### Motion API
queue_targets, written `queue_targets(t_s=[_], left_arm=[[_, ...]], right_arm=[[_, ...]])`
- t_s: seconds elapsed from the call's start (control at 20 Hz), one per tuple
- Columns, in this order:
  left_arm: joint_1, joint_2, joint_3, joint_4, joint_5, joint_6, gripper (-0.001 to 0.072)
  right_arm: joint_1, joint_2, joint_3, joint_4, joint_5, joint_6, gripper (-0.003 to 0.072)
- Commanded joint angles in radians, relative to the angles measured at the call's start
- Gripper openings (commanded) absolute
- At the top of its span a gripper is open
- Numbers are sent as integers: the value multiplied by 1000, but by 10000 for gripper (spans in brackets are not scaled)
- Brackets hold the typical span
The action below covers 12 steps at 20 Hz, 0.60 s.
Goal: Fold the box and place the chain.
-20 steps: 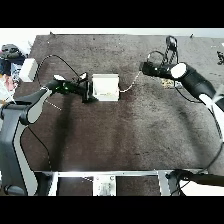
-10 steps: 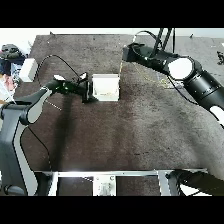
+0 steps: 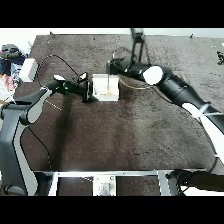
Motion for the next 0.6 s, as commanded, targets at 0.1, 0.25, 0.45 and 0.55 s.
queue_targets(t_s=[0.1,0.25,0.45,0.55], left_arm=[[0,0,1,0,0,0,404],[0,0,0,0,-1,0,404],[0,0,0,0,-1,0,404],[0,0,0,0,-1,0,404]], right_arm=[[7,-104,1,-3,116,2,104],[-64,-93,1,-61,154,2,333],[-263,-90,-15,-84,256,2,333],[-382,-90,-61,-83,254,29,334]])
